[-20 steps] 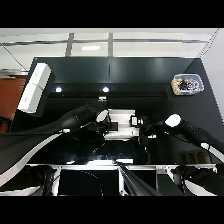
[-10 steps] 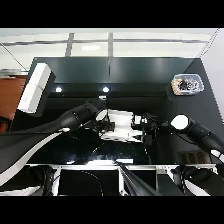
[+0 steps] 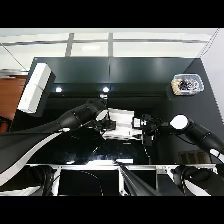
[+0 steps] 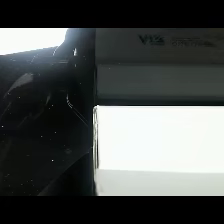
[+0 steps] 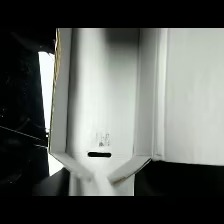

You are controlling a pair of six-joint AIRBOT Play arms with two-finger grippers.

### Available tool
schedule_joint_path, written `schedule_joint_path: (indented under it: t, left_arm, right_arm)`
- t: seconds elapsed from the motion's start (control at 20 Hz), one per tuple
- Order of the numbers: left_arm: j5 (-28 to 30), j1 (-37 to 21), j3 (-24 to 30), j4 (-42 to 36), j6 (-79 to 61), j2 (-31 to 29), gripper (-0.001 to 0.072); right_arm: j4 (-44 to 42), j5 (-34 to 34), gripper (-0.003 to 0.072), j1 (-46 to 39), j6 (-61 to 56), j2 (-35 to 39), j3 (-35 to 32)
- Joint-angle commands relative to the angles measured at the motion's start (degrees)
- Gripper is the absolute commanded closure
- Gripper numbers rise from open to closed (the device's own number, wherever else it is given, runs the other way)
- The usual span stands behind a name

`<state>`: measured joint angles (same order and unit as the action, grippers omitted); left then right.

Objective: Fold the box and place the chain.

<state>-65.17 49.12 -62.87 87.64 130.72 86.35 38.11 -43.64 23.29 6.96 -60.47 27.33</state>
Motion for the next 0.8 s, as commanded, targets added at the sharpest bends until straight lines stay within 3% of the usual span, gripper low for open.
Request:
schedule_joint_path:
  t: [0.0,0.3,0.55,0.75]
  left_arm:
    - [0.15,-0.07,-0.07,-0.33,-0.02,0.04,0.0682]
    - [0.2,-0.04,-0.07,-1.6,-0.02,0.04,0.0682]
    - [0.2,-0.04,-0.07,-1.64,-0.02,0.04,0.0682]
    - [0.15,-0.04,-0.07,-1.64,-0.02,0.04,0.0682]
  right_arm:
    - [-3.26,0.11,0.0599,0.07,1.16,-0.46,-0.11]
    - [-13.53,1.55,0.0602,0.68,-0.07,-3.67,-0.22]
    - [-14.29,7.85,0.0602,5.66,-2.93,-6.29,-0.24]
    - [-14.08,10.6,0.0602,4.96,-4.42,-6.29,-0.24]
